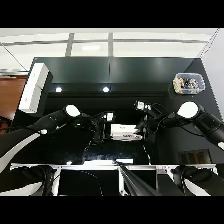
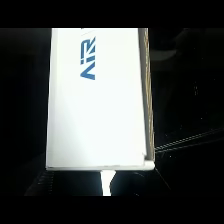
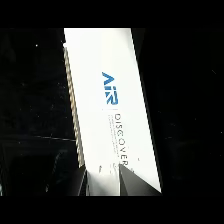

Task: Fold the box and place the chain.

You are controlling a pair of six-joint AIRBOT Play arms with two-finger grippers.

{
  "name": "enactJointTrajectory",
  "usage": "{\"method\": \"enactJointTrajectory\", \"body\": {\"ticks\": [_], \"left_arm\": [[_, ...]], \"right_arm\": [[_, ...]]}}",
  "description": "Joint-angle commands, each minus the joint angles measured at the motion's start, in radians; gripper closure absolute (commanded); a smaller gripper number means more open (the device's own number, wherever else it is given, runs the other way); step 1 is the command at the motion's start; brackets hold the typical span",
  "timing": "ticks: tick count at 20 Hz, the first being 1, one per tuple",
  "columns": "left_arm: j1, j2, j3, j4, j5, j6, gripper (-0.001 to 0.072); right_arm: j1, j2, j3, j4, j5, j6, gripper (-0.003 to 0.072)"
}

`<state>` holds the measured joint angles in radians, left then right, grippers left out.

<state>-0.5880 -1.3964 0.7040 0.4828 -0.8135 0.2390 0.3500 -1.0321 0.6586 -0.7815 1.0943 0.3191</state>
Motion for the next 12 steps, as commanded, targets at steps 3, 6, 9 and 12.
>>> {"method": "enactJointTrajectory", "body": {"ticks": [3,6,9,12], "left_arm": [[0.0,-0.001,0.0,0.0,0.001,0.0,0.0271],[0.0,-0.001,0.0,0.0,0.001,0.0,0.027],[0.0,-0.001,0.0,0.0,0.001,0.0,0.0271],[0.0,-0.001,0.0,0.0,0.001,0.0,0.027]], "right_arm": [[0.001,0.0,-0.002,-0.002,0.002,0.003,0.0424],[0.001,0.0,-0.002,-0.002,0.001,0.003,0.0411],[0.001,0.0,-0.002,-0.002,0.001,0.008,0.0411],[0.001,0.0,-0.002,-0.002,0.001,0.014,0.0411]]}}
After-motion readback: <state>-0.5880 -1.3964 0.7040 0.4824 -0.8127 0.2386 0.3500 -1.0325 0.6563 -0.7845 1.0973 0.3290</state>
